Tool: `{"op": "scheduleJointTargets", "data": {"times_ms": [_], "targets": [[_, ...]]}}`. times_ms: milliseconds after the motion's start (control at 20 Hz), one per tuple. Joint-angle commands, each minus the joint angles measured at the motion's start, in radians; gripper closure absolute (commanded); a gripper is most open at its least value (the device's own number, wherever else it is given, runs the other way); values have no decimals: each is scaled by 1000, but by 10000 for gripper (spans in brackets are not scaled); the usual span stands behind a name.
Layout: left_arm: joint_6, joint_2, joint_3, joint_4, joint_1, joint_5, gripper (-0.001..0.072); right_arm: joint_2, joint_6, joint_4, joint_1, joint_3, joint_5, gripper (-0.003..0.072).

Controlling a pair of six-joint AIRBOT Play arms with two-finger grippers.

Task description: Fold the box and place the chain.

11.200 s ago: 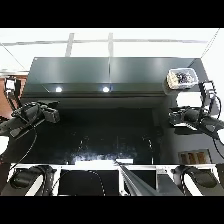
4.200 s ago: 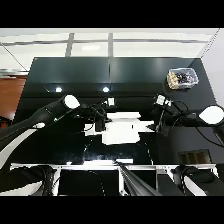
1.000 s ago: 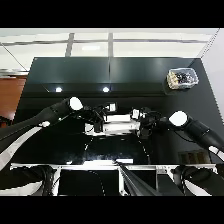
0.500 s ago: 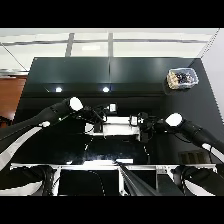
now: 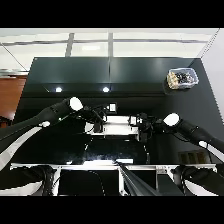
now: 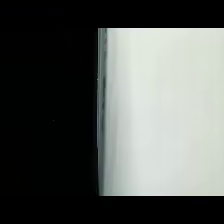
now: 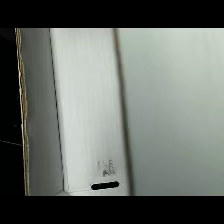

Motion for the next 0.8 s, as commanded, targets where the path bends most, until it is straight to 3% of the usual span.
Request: {"op": "scheduleJointTargets", "data": {"times_ms": [0,750], "targets": [[0,0,0,0,0,0,683,-7,-2,-10,0,0,-14,5],[0,0,0,0,0,1,683,-4,9,-13,-40,0,16,5]]}}
